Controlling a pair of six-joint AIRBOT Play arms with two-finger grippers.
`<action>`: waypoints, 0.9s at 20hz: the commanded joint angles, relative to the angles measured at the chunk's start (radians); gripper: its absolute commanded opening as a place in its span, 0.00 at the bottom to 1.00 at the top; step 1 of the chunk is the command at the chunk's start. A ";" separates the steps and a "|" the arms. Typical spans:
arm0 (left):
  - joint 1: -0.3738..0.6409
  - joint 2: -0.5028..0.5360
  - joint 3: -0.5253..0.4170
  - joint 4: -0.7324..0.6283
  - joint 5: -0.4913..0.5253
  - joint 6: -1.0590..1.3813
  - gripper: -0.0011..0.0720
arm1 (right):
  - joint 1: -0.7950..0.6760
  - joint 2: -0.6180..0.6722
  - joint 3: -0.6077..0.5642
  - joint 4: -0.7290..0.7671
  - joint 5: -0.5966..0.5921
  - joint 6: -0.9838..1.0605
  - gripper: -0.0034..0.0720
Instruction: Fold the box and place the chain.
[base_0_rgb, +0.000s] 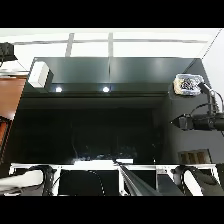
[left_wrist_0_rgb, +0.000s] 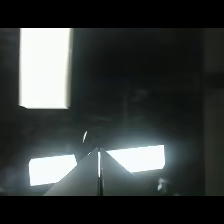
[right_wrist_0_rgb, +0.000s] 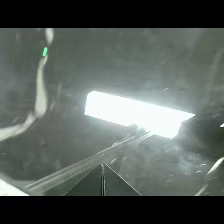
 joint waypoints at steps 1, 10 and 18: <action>-0.077 0.394 -0.404 -0.088 0.253 -0.003 0.05 | 0.000 0.151 -0.028 -0.008 -0.166 -0.075 0.06; -0.250 1.091 -1.346 -0.093 0.603 -0.003 0.05 | -0.001 0.272 -0.235 -0.107 -0.648 -0.106 0.07; -0.251 1.175 -1.383 -0.094 0.599 -0.007 0.05 | -0.001 0.272 -0.235 -0.107 -0.637 -0.106 0.07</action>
